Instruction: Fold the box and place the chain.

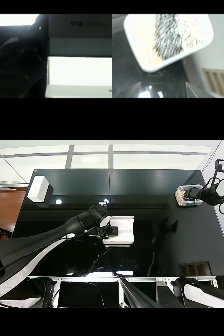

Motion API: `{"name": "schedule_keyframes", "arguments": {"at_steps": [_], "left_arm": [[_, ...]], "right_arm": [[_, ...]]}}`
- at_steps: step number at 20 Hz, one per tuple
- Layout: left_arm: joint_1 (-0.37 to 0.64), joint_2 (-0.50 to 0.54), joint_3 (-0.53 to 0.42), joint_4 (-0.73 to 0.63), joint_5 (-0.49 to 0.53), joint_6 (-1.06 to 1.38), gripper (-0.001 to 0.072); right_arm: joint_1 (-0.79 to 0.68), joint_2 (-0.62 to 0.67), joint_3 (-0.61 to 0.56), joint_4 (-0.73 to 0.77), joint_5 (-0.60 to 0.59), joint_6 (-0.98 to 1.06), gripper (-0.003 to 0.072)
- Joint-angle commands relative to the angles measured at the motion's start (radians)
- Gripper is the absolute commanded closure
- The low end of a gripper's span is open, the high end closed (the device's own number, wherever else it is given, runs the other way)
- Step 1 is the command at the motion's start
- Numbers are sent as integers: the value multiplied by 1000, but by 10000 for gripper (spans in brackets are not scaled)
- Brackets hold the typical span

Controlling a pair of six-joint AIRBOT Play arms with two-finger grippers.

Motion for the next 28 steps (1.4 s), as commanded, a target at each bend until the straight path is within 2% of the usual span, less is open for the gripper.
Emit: {"name": "schedule_keyframes", "arguments": {"at_steps": [1,3,5,8,9,10,11,13,14,16,19,23,26,28], "left_arm": [[1,0,0,0,8,0,681],[0,0,0,0,8,0,681],[0,0,0,0,4,0,681],[0,0,0,0,4,0,681],[0,0,0,0,4,0,681],[0,0,0,0,3,0,681],[0,0,0,0,-1,0,681],[0,0,0,0,-2,0,681],[0,0,0,0,-2,0,681],[0,0,0,0,-2,0,681],[0,0,0,0,-2,0,681],[0,0,0,0,-2,0,681],[0,0,0,0,0,0,681],[0,0,0,0,0,0,681]], "right_arm": [[-88,-222,155,106,-25,-49,32],[-89,-333,267,108,23,-54,34],[-89,-408,339,106,50,-60,136],[-90,-472,370,106,47,-60,138],[-90,-487,370,105,50,-60,207],[-90,-499,370,105,50,-60,208],[-90,-506,370,106,49,-60,281],[-90,-506,374,105,48,-60,599],[-90,-501,390,105,64,-62,631],[-90,-484,452,105,129,-106,674],[-90,-417,554,106,224,-187,675],[-90,-220,568,113,231,-240,675],[-90,-66,570,135,167,-240,678],[-89,23,571,185,194,-248,678]]}}
